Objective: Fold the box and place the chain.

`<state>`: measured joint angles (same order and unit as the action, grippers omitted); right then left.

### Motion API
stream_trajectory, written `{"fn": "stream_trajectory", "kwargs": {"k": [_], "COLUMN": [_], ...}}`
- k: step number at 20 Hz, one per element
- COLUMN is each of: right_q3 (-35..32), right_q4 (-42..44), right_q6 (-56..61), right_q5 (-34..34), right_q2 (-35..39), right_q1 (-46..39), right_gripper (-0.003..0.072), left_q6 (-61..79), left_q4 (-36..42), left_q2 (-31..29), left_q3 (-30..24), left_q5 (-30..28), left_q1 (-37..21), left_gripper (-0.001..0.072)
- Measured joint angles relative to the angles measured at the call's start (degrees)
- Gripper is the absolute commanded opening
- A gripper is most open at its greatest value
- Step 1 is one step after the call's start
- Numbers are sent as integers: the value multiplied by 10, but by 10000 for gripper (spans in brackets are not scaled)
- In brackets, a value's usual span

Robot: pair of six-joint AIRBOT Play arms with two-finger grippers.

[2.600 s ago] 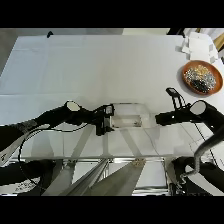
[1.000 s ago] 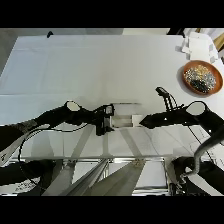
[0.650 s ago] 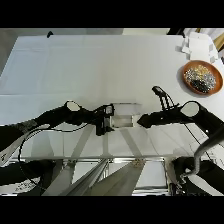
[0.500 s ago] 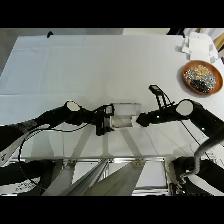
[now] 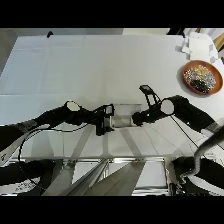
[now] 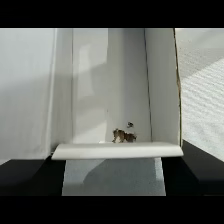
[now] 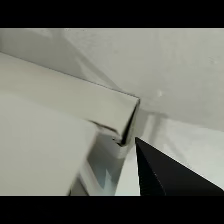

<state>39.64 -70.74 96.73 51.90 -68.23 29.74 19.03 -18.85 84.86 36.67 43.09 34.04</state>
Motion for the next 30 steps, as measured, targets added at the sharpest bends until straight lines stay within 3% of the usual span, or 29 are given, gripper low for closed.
{"fn": "stream_trajectory", "kwargs": {"k": [12, 14, 20, 22, 25, 27, 30], "right_q3": [72, 74, 75, 75, 75, 75, 75], "right_q4": [-132, -147, -181, -182, -183, -186, -185], "right_q6": [158, 175, 201, 205, 205, 202, 204], "right_q5": [52, 57, 65, 64, 63, 60, 50], "right_q2": [-73, -82, -94, -95, -95, -96, -96], "right_q1": [82, 92, 109, 111, 112, 112, 113], "right_gripper": [380, 331, 53, 20, 27, 147, 181], "left_q6": [0, 0, 0, -3, -2, -1, 0], "left_q4": [0, 0, 0, 1, 1, 0, 0], "left_q2": [0, 0, 0, 0, 0, 0, 0], "left_q3": [0, 0, 0, 0, 0, 0, 0], "left_q5": [0, 0, 0, 0, 0, 0, 0], "left_q1": [0, 0, 0, 0, 0, 0, 0], "left_gripper": [390, 390, 390, 390, 390, 390, 390]}}
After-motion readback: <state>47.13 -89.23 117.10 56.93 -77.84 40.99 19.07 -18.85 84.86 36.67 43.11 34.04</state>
